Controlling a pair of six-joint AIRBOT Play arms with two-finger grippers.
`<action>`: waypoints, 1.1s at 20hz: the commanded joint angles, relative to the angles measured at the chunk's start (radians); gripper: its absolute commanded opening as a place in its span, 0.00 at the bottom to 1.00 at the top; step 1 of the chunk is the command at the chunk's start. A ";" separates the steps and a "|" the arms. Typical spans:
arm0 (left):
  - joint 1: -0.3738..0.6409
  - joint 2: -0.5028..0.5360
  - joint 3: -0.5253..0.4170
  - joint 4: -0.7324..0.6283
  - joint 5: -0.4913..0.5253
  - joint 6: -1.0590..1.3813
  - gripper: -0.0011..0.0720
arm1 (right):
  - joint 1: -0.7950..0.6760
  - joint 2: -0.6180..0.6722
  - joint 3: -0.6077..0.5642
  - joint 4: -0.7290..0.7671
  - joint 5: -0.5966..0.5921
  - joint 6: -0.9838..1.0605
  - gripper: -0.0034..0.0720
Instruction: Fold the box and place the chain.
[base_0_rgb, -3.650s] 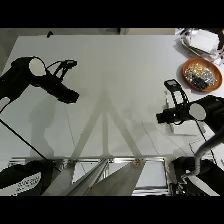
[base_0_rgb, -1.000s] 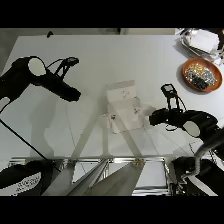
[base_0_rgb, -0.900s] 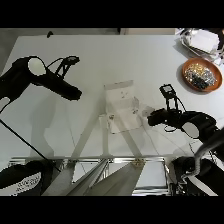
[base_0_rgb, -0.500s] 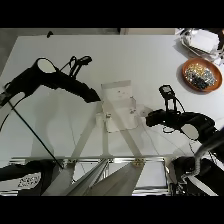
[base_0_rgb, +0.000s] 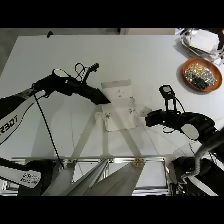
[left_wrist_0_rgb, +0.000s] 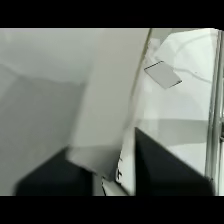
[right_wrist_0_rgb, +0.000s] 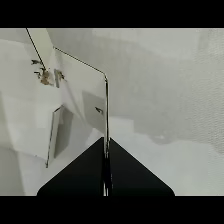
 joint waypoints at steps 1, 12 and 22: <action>-0.028 -0.017 0.000 -0.038 0.028 0.124 0.09 | 0.000 0.001 0.000 0.033 0.000 0.000 0.06; -0.093 0.071 -0.002 0.080 -0.141 0.438 0.01 | 0.000 0.057 0.291 -0.027 0.498 -0.030 0.61; -0.211 0.008 -0.002 0.027 0.167 0.519 0.02 | 0.000 0.124 0.291 -0.024 0.505 -0.030 0.60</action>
